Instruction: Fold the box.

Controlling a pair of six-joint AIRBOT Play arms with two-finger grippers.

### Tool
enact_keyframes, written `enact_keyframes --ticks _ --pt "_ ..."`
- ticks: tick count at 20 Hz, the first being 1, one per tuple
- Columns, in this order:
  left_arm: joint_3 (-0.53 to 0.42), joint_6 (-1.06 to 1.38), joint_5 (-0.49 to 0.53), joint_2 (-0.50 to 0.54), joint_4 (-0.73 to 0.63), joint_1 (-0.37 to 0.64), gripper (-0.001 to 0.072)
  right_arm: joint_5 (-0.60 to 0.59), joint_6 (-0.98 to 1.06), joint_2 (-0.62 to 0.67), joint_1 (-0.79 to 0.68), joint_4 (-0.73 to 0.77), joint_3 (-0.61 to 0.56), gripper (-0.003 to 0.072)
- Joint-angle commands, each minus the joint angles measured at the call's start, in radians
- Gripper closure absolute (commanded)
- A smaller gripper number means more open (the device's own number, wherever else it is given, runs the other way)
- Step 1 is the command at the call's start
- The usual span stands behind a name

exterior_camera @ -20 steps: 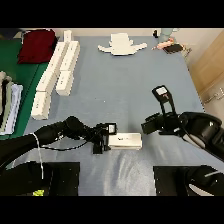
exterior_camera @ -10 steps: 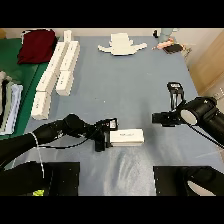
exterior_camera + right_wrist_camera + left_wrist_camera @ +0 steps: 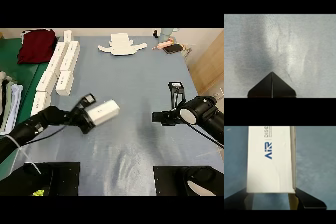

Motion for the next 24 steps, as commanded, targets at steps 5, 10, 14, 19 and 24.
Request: enact_keyframes --ticks 5,10,14,19,24 --pt "0.0 -0.493 -0.254 0.196 0.27 0.502 0.0188 -0.062 -0.024 -0.002 -0.001 -0.007 0.0 0.0683" --pt "0.0 -0.524 -0.202 0.181 0.262 0.588 0.0189 -0.09 -0.045 -0.002 -0.001 -0.007 0.0 0.0683" --pt "0.0 -0.507 -0.089 0.109 0.163 0.587 0.0189 -0.099 -0.053 -0.002 -0.001 -0.007 0.0 0.0683" --pt "0.001 -0.399 0.006 0.022 0.031 0.587 0.0189 -0.111 -0.052 -0.002 -0.001 -0.006 0.0 0.0683" --pt "0.001 -0.348 0.073 -0.044 0.03 0.587 0.0189 -0.131 -0.052 -0.002 -0.001 -0.005 0.0 0.0684"
